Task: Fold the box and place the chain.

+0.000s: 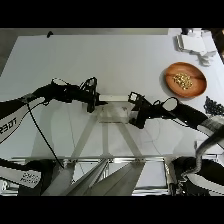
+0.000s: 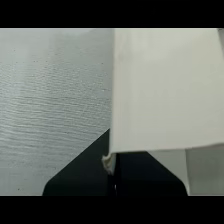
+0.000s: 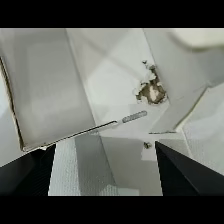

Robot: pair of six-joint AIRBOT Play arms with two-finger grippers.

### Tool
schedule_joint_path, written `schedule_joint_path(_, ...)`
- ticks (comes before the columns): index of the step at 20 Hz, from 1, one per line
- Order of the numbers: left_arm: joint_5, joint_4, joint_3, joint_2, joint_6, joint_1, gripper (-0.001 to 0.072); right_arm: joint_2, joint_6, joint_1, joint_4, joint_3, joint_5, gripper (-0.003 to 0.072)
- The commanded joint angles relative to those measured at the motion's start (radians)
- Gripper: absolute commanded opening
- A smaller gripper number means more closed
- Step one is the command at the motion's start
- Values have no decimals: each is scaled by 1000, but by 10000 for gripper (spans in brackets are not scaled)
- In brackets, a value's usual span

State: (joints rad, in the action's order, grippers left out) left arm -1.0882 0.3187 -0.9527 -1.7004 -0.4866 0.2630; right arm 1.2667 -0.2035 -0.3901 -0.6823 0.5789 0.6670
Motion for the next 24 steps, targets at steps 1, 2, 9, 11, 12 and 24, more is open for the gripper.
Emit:
schedule_joint_path(1,0,0,0,0,0,1,10,-2,-95,-1,2,2,14,714)
schedule_joint_path(2,0,0,0,0,0,1,10,-2,-106,0,2,2,14,713)
schedule_joint_path(9,0,0,0,0,0,1,9,0,-140,56,9,45,21,703)
schedule_joint_path(11,0,0,0,0,0,1,9,3,-134,56,20,53,21,701)
schedule_joint_path(12,0,0,0,0,0,1,9,8,-127,56,27,53,21,699)
schedule_joint_path(24,0,0,0,0,0,1,10,60,153,56,36,106,3,694)
